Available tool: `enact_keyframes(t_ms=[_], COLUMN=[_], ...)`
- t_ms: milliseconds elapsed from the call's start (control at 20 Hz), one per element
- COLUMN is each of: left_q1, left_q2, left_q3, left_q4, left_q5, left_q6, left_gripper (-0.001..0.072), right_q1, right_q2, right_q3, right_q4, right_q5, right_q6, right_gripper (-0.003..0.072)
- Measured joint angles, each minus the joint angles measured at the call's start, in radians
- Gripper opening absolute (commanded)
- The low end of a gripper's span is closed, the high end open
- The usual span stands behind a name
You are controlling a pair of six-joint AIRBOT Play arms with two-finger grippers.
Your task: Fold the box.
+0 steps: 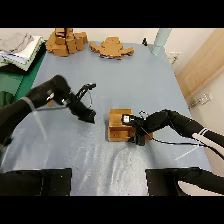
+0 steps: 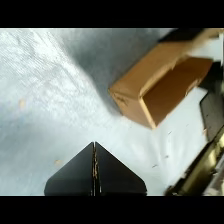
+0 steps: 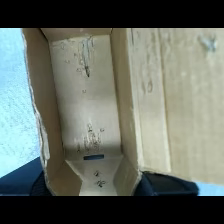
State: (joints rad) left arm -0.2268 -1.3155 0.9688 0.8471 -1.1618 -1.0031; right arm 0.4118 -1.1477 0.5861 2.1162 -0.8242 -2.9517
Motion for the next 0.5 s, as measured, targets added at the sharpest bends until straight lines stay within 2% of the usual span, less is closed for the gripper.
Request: enact_keyframes(t_ms=[150, 200, 250, 300, 500], left_q1=[-0.006, -0.012, -0.022, -0.035, -0.098], left_q2=[0.179, 0.227, 0.266, 0.291, 0.302], left_q3=[-0.191, -0.240, -0.278, -0.305, -0.361], left_q4=[-0.028, -0.030, -0.038, -0.041, -0.106], left_q5=[0.109, 0.144, 0.170, 0.195, 0.323], left_q6=[0.185, 0.260, 0.342, 0.416, 0.717], left_gripper=[0.0014, 0.0189, 0.0605, 0.0700, 0.0700], right_q1=[0.000, 0.000, 0.000, 0.000, 0.000], right_q2=[0.000, 0.000, 0.000, 0.000, 0.000], right_q3=[0.000, 0.000, 0.000, 0.000, 0.000], right_q4=[0.000, 0.000, 0.000, 0.000, 0.000], right_q5=[0.001, 0.000, 0.001, 0.000, 0.001], right_q6=[0.000, 0.000, 0.000, 0.000, 0.000], right_gripper=[0.0592, 0.0592, 0.0593, 0.0593, 0.0593])
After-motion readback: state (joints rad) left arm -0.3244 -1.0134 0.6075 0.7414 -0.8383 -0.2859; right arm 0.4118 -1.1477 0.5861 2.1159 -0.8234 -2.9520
